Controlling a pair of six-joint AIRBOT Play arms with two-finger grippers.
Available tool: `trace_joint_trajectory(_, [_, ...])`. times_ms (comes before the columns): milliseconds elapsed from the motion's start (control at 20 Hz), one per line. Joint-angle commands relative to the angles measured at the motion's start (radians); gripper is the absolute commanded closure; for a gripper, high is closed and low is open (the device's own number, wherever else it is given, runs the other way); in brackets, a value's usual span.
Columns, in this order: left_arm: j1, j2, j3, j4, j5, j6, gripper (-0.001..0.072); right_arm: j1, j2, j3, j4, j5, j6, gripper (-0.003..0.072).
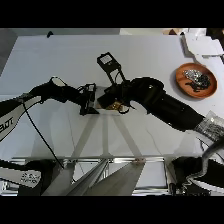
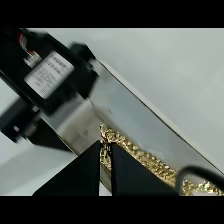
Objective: Fold the box and place the chain.
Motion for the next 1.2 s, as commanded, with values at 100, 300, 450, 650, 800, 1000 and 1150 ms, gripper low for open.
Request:
trace_joint_trajectory(100, [0.000, 0.001, 0.000, 0.000, 0.000, 0.000, 0.0434, 0.002, -0.072, 0.002, 0.099, -0.117, -0.036, 0.0678])
trace_joint_trajectory(300, [0.000, 0.001, 0.000, 0.000, 0.000, 0.000, 0.0434, 0.000, -0.142, 0.002, 0.086, -0.090, -0.035, 0.0675])
trace_joint_trajectory(450, [0.000, 0.001, 0.000, 0.000, 0.000, 0.000, 0.0434, 0.000, -0.172, 0.002, 0.013, -0.057, -0.035, 0.0674])
trace_joint_trajectory(650, [0.000, 0.001, 0.000, 0.000, 0.000, 0.000, 0.0434, -0.020, -0.167, 0.002, -0.008, 0.019, -0.036, 0.0669])
trace_joint_trajectory(800, [0.000, 0.001, 0.000, 0.000, 0.000, 0.000, 0.0434, -0.061, -0.085, 0.002, 0.032, 0.021, -0.163, 0.0635])
trace_joint_trajectory(1000, [0.000, 0.001, 0.000, 0.000, 0.000, 0.000, 0.0434, -0.179, 0.072, 0.002, 0.176, 0.119, -0.534, 0.0339])
trace_joint_trajectory(1150, [0.000, 0.001, 0.000, 0.000, 0.000, 0.000, 0.0434, -0.315, 0.123, 0.001, 0.284, 0.288, -0.795, 0.0342])
